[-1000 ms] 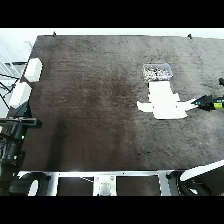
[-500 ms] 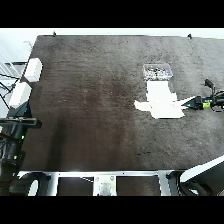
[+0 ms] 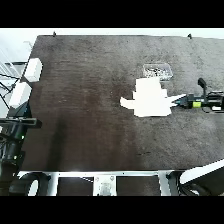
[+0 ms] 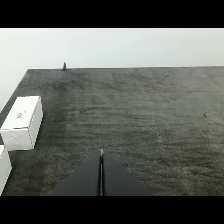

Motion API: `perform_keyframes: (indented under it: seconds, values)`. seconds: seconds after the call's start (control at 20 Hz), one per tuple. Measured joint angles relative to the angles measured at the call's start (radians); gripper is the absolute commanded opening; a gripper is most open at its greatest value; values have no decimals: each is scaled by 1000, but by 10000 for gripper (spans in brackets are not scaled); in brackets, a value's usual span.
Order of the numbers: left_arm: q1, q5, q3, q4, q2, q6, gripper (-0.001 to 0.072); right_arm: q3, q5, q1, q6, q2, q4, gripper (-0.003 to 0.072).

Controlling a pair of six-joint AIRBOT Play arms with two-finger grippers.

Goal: Fold the box and place the chain.

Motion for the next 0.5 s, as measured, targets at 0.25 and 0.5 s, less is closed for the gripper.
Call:
perform_keyframes:
  seconds: [0.25, 0.5]
  values:
    - [0, 0, 0, 0, 0, 0, 20, -249, -161, 198, -39, 125, 208, 14]
    - [0, 0, 0, 0, 0, 0, 20, -319, -345, 466, -55, 155, 372, 14]
